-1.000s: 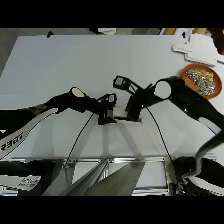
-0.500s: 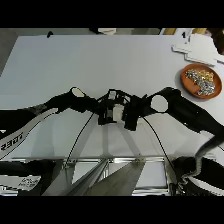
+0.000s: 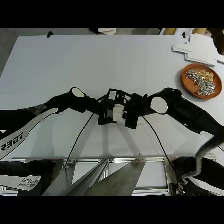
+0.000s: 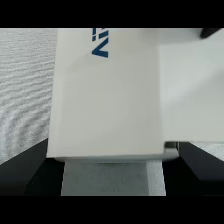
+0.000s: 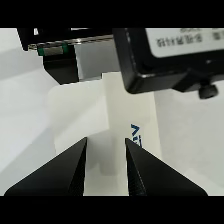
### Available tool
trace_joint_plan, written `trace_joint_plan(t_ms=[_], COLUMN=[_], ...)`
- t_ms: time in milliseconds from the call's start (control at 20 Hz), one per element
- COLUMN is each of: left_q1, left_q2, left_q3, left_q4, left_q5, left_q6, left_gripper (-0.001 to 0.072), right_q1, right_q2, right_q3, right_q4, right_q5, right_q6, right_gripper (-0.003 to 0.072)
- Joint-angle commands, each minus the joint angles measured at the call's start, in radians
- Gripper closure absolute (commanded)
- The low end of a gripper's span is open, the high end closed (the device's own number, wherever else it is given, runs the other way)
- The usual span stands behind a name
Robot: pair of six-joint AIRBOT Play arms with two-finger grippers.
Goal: Fold the box and place the chain.
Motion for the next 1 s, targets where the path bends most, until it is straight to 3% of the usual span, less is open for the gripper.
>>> trace_joint_plan(t_ms=[0,350,600,650,850,950], left_q1=[0.0,0.0,0.0,0.0,0.0,0.0], left_q2=[0.001,0.001,0.001,0.001,0.001,0.001], left_q3=[0.001,0.001,0.001,0.001,0.001,0.001], left_q4=[0.0,0.0,0.0,0.0,0.0,0.0], left_q5=[0.0,0.0,0.0,0.0,0.0,0.0], left_q6=[0.0,0.0,0.0,0.0,0.0,0.0], left_gripper=[0.05,0.05,0.05,0.05,0.05,0.05], right_q1=[0.001,0.001,0.001,-0.003,-0.031,-0.031], right_q2=[-0.006,-0.007,-0.007,-0.007,-0.007,-0.005], right_q3=[-0.01,-0.056,-0.056,-0.056,-0.056,-0.056], right_q4=[0.025,0.018,-0.032,-0.034,-0.033,-0.033], right_q5=[-0.005,-0.066,-0.083,-0.084,-0.084,-0.086], right_q6=[-0.018,-0.027,-0.027,-0.027,-0.026,-0.026], right_gripper=[0.0409,0.042,0.0483,0.053,0.0536,0.0604])
